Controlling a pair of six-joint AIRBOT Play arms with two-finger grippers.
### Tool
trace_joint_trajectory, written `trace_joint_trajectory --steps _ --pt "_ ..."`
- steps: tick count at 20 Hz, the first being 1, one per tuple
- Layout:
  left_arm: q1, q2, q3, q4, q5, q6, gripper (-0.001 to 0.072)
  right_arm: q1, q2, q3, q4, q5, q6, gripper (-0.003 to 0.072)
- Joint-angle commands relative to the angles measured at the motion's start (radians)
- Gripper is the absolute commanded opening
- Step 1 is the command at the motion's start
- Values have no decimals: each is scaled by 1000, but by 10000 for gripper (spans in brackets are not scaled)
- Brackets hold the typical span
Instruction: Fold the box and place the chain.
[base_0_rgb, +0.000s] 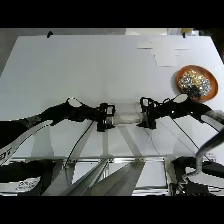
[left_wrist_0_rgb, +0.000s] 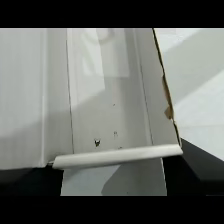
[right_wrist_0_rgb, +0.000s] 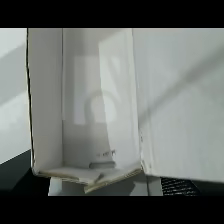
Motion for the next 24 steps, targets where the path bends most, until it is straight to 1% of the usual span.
trace_joint_trajectory --steps 1,3,6,9,10,11,12,14,15,16,19,20,21,22,23,24 --pt "1 1 0 4 -3 0 10 -11 70 1 -110 12 140 697" --pt "1 1 0 4 -3 0 10 -47 123 1 -174 22 227 697" --pt "1 1 0 4 -2 0 10 -127 204 1 -261 90 306 695" --pt "1 1 0 4 -3 0 10 -192 296 1 -217 124 367 690" --pt "1 1 0 4 -2 0 10 -200 331 1 -177 129 378 632" --pt "1 1 0 4 -2 0 10 -199 362 1 -128 143 377 529" --pt "1 1 0 4 -3 0 10 -198 386 1 -47 164 377 398" --pt "1 1 0 4 -2 0 10 -195 398 1 147 260 360 21" --pt "1 1 0 4 -2 0 10 -180 397 1 195 265 326 17" --pt "1 1 0 4 -3 0 10 -153 393 1 206 241 307 17" --pt "1 1 0 4 -3 0 10 -39 338 1 205 126 299 16" --pt "1 1 0 4 -3 0 10 -1 314 1 206 66 288 16" --pt "1 1 0 4 -2 0 10 34 288 1 208 -18 291 16" --pt "1 1 0 4 -2 0 10 63 259 1 211 -113 319 12" --pt "1 1 0 4 -3 0 10 81 230 1 212 -183 370 11" --pt "1 1 0 4 -2 0 10 86 193 1 201 -212 415 10"
